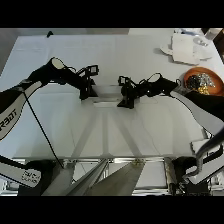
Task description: Fold the box and place the chain.
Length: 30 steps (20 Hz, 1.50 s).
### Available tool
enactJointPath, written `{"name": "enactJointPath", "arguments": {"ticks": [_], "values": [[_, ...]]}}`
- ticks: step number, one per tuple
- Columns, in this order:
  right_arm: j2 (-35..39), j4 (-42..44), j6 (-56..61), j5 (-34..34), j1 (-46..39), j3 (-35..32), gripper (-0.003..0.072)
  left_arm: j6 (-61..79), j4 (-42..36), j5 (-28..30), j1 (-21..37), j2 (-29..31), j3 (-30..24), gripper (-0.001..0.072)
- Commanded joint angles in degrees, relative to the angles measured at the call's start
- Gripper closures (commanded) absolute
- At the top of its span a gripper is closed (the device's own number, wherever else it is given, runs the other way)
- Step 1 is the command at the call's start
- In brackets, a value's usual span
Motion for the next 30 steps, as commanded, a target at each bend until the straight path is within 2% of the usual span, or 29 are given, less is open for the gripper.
{"name": "enactJointPath", "arguments": {"ticks": [1,2,3,4,5,7,8,9,12,15,16,20,23,25,30], "values": [[0.02,0.00,-0.02,0.00,0.02,-0.02,0.0231,-2.89,0.33,-4.35,3.85,3.52,-0.02,0.0356],[0.00,0.00,-0.02,0.00,0.02,-0.02,0.0231,-4.13,0.33,-6.34,5.38,4.70,-0.02,0.0359],[0.02,0.00,0.00,0.00,0.02,-0.02,0.0231,-6.29,0.33,-7.67,6.93,6.05,-0.33,0.0433],[0.02,0.00,-0.02,0.00,0.02,-0.02,0.0231,-7.96,0.68,-7.93,8.15,7.50,-1.05,0.0548],[0.02,0.00,-0.02,0.00,0.02,-0.02,0.0231,-8.15,1.88,-7.85,9.29,9.18,-2.03,0.0573],[0.00,0.00,-0.02,0.00,0.02,-0.02,0.0231,-9.84,3.28,-8.15,10.27,12.33,-4.57,0.0576],[0.00,-0.02,-0.02,0.00,0.02,-0.02,0.0231,-9.16,3.63,-8.00,10.10,13.86,-6.32,0.0684],[0.02,-0.02,0.00,0.00,0.02,-0.02,0.0231,-6.97,3.96,-7.65,9.57,15.32,-8.55,0.0702],[0.02,0.00,0.00,0.00,0.02,-0.02,0.0231,-6.01,-0.68,-6.45,6.75,16.74,-13.64,0.0700],[0.02,0.00,0.00,0.00,0.02,-0.02,0.0231,-6.03,-12.07,-5.53,3.56,16.55,-14.14,0.0700],[0.02,0.00,-0.02,0.00,0.02,-0.02,0.0231,-5.95,-15.32,-3.26,2.75,16.55,-14.14,0.0700],[0.00,0.00,-0.02,0.00,0.02,-0.02,0.0231,-7.10,-20.35,16.81,0.17,16.26,-14.14,0.0701],[0.02,0.00,-0.02,0.00,0.02,-0.02,0.0231,-10.47,-20.90,24.83,-0.85,14.49,-14.14,0.0700],[0.02,0.00,-0.02,0.00,0.02,-0.02,0.0231,-14.05,-20.90,26.27,-1.07,12.15,-14.14,0.0699],[0.02,-0.02,-0.02,0.00,0.02,-0.02,0.0231,-17.73,-20.72,25.42,-1.68,5.70,-14.16,0.0702]]}}
